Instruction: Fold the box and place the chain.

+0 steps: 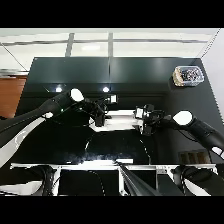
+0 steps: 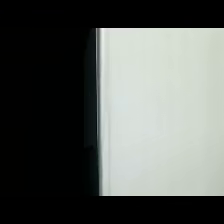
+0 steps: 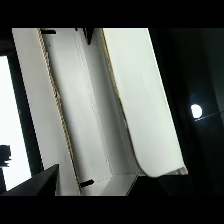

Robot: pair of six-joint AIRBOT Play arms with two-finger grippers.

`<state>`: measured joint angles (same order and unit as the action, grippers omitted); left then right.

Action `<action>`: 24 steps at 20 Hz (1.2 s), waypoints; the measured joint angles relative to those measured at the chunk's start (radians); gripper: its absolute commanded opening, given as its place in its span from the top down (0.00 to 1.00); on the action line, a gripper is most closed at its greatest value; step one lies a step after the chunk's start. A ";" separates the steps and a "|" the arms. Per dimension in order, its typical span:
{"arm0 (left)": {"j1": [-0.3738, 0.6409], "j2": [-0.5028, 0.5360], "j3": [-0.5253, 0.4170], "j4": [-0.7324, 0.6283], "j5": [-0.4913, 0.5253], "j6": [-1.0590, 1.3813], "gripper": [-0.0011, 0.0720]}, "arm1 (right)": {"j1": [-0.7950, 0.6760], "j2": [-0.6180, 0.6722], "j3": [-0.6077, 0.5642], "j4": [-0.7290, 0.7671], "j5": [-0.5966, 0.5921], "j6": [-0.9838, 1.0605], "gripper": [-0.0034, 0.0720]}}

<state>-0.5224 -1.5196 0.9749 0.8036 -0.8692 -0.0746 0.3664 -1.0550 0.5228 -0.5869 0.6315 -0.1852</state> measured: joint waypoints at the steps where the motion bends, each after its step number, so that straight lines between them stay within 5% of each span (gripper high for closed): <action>1: 0.000 0.000 0.000 0.000 -0.001 0.000 0.95 | 0.000 -0.010 0.000 0.017 0.009 -0.015 0.12; 12: 0.000 0.000 0.000 0.002 0.003 0.003 0.95 | -0.056 -0.063 -0.001 0.105 0.153 -0.069 0.12; 24: 0.000 0.000 0.000 0.000 0.006 0.000 0.95 | -0.058 -0.173 -0.001 0.076 0.129 -0.141 0.12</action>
<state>-0.5228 -1.5196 0.9749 0.8036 -0.8631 -0.0746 0.3080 -1.2282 0.5217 -0.5106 0.7601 -0.3264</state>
